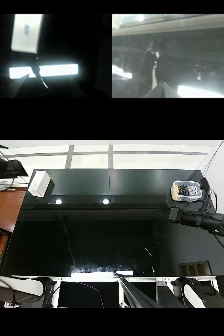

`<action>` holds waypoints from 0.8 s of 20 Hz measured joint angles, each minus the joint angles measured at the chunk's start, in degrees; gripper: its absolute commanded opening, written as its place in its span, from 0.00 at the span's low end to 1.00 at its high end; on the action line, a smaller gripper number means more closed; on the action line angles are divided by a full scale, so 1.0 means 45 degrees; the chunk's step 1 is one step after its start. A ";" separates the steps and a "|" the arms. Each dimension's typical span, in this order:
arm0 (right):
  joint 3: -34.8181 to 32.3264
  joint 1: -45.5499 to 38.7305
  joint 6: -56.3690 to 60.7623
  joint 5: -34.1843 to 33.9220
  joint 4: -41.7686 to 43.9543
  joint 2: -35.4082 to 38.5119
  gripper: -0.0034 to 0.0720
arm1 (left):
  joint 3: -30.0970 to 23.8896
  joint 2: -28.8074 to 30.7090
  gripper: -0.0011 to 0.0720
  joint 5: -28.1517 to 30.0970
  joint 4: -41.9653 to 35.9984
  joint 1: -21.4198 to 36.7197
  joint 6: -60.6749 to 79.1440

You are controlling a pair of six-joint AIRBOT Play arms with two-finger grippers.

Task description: Fold the box and place the chain.

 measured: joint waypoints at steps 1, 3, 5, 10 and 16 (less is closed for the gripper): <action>0.0180 -0.0005 0.0083 0.0204 -0.0398 0.0223 0.10 | -0.0894 0.0918 0.78 -0.0165 -0.0044 -0.0141 -0.0408; 0.0413 -0.0005 0.0306 0.0515 -0.1292 0.0801 0.10 | -0.3264 0.3060 0.78 0.0408 -0.0442 -0.0568 -0.0913; 0.0486 0.0000 0.0452 0.0631 -0.2118 0.1345 0.10 | -0.6387 0.5518 0.73 0.1987 -0.1010 -0.1205 -0.1132; -0.0908 0.0233 -0.0374 -0.1384 -0.2744 0.2414 0.10 | -1.4513 1.1652 0.46 0.7203 -0.3050 -0.3905 0.0806; -0.2327 0.0345 -0.0661 -0.3696 -0.2871 0.2710 0.10 | -1.8952 1.5640 0.47 1.0360 -0.3517 -0.5425 0.1671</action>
